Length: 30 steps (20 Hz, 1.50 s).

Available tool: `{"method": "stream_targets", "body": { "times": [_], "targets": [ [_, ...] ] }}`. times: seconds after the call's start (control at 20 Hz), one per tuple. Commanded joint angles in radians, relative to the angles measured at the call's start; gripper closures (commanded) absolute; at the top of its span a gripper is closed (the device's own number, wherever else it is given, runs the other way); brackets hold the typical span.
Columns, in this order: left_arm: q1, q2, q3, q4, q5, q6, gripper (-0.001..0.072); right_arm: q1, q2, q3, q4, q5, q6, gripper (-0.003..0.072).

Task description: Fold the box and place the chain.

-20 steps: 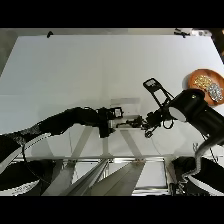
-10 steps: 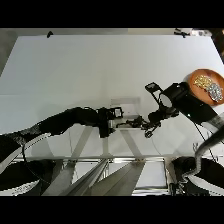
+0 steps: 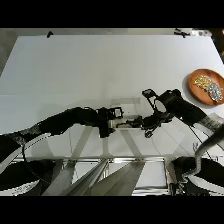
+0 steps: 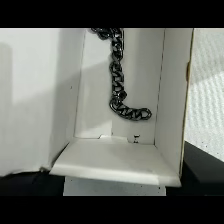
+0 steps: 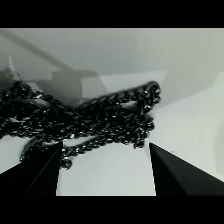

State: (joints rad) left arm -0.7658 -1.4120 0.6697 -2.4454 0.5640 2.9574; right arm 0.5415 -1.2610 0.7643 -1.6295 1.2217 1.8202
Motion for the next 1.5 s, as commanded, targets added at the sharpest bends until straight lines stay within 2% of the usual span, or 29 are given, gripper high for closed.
{"method": "stream_targets", "body": {
  "times": [0.0, 0.3, 0.35, 0.5, 0.55, 0.65, 0.8, 1.05, 1.2, 1.25, 1.35, 1.45],
  "targets": [
    [0.0, 0.0, 0.0, 0.0, 0.0, 0.0, 0.0698, 0.002, -0.002, -0.021, 0.024, -0.043, 0.021, 0.0088],
    [0.0, 0.0, 0.0, 0.0, 0.0, 0.0, 0.0698, 0.002, -0.009, -0.051, 0.041, -0.057, 0.04, 0.0166],
    [0.0, 0.0, 0.0, 0.0, 0.0, 0.0, 0.0698, 0.002, -0.009, -0.051, 0.048, -0.064, 0.039, 0.02],
    [0.0, 0.0, 0.0, 0.0, 0.0, 0.0, 0.0698, 0.002, -0.009, -0.051, 0.069, -0.085, 0.039, 0.0322],
    [0.0, 0.0, 0.0, 0.0, 0.0, 0.0, 0.0698, 0.002, -0.009, -0.051, 0.081, -0.09, 0.037, 0.0413],
    [0.0, 0.0, 0.0, 0.0, 0.0, 0.0, 0.0698, 0.01, -0.009, -0.051, 0.093, -0.093, 0.029, 0.054],
    [0.0, 0.0, 0.0, 0.0, 0.0, 0.0, 0.0698, 0.042, -0.007, -0.051, 0.093, -0.105, 0.022, 0.0673],
    [0.0, 0.0, 0.0, 0.0, 0.0, 0.0, 0.0698, 0.07, 0.053, -0.05, 0.08, -0.113, 0.012, 0.0671],
    [0.0, 0.0, 0.0, 0.0, 0.0, 0.0, 0.0698, 0.07, 0.127, -0.05, 0.001, -0.115, -0.014, 0.0666],
    [0.0, 0.0, 0.0, 0.0, 0.0, 0.0, 0.0698, 0.07, 0.142, -0.05, -0.027, -0.114, -0.093, 0.0578],
    [0.0, 0.0, 0.0, 0.0, 0.0, 0.0, 0.0698, 0.07, 0.146, -0.05, -0.037, -0.102, -0.304, 0.019],
    [0.0, 0.0, 0.0, 0.0, 0.0, 0.0, 0.0698, 0.066, 0.146, -0.05, -0.038, -0.095, -0.473, 0.0193]
  ]
}}
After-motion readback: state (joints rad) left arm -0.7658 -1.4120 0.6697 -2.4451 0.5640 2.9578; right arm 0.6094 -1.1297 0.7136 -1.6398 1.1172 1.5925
